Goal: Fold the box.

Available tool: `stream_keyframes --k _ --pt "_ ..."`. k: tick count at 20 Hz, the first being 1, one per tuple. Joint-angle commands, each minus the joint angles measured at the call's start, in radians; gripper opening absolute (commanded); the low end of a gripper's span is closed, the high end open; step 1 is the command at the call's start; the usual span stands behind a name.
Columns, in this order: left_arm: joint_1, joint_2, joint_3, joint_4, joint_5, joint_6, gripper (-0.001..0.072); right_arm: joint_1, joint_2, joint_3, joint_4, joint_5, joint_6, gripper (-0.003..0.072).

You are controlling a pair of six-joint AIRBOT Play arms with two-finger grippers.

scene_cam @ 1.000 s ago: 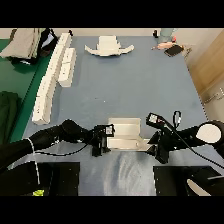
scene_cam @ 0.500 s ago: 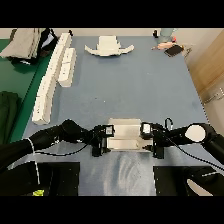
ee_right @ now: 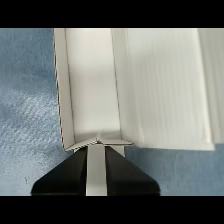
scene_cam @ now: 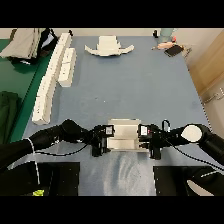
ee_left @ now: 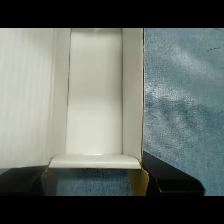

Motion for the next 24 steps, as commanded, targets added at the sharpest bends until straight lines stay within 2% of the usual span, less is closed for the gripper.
stream_keyframes --k 1,4,5,6,7,8,13,14,15,16,17,18,19,22,24 --pt "0.0 0.0 0.001 -0.001 0.0 0.0 0.0509 0.037 -0.035 0.0 0.019 -0.069 -0.026 0.0165" --pt "0.0 0.0 0.001 -0.001 0.0 0.0 0.051 0.048 -0.058 0.0 0.045 -0.084 -0.034 0.0474" --pt "0.0 0.0 0.001 -0.001 0.0 0.0 0.0509 0.048 -0.058 0.0 0.045 -0.085 -0.034 0.053" --pt "0.0 0.0 0.001 0.0 0.0 0.0 0.0509 0.048 -0.058 0.0 0.044 -0.086 -0.034 0.0538" --pt "0.0 0.0 0.001 0.0 0.0 0.0 0.0509 0.048 -0.058 0.0 0.044 -0.089 -0.034 0.0623" --pt "0.0 0.0 0.001 0.0 0.0 0.0 0.0509 0.048 -0.058 0.0 0.044 -0.092 -0.034 0.0661" --pt "0.0 0.0 0.001 0.0 0.0 0.0 0.0509 0.048 -0.056 0.0 0.034 -0.09 -0.032 0.0657" --pt "0.0 0.0 0.001 0.0 0.0 0.0 0.0509 0.047 -0.052 0.0 0.023 -0.082 -0.016 0.0645" --pt "0.0 0.0 0.001 0.0 0.0 0.0 0.0509 0.047 -0.045 0.0 -0.005 -0.069 0.024 0.0526" --pt "0.0 0.0 0.001 -0.001 0.0 0.0 0.0509 0.047 -0.035 0.001 -0.051 -0.053 0.087 0.0307" --pt "0.0 0.0 0.001 0.0 0.0 0.0 0.0509 0.047 -0.018 0.001 -0.117 -0.044 0.189 0.0196" --pt "0.0 0.0 0.001 0.0 0.0 0.0 0.0509 0.047 0.002 0.002 -0.184 -0.04 0.314 0.005" --pt "0.0 0.0 0.001 0.0 0.0 0.0 0.0509 0.047 0.027 0.004 -0.253 -0.041 0.455 0.0003" --pt "0.0 0.0 0.001 -0.001 0.0 0.0 0.0509 0.047 0.114 0.04 -0.429 -0.014 0.814 0.0002" --pt "0.0 0.0 0.001 0.0 0.0 0.0 0.0509 0.046 0.161 0.077 -0.689 0.041 1.249 0.0003"
